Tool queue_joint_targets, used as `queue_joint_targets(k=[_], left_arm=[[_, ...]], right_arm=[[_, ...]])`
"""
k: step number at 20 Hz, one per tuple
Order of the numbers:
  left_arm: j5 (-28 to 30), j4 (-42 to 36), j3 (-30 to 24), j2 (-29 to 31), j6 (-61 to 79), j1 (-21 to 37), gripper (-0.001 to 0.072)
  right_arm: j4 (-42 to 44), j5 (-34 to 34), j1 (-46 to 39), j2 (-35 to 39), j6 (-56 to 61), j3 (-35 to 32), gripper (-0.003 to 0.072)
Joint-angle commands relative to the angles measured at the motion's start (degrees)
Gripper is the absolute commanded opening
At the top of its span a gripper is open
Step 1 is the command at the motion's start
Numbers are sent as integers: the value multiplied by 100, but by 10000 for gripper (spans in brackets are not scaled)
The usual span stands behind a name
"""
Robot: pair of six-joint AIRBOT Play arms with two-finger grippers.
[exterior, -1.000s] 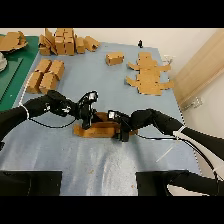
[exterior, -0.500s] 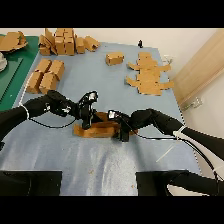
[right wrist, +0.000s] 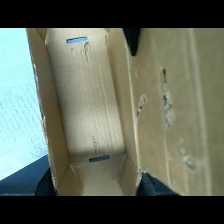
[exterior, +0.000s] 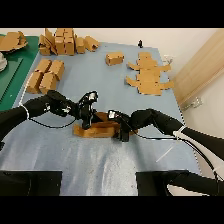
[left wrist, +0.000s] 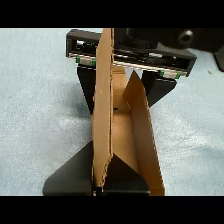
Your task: Fold the box.
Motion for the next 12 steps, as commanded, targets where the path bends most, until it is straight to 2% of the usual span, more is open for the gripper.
queue_joint_targets(k=[1,4,6,12], left_arm=[[2,0,2,0,2,7,13],[42,-57,2,0,31,2,13],[341,-503,2,0,59,-28,13],[297,-660,2,0,46,-26,12]], right_arm=[[0,-4,2,-2,0,-4,481],[0,-4,2,-2,0,-2,481],[0,-4,2,-2,0,-2,481],[0,-7,2,-4,0,-4,481]])
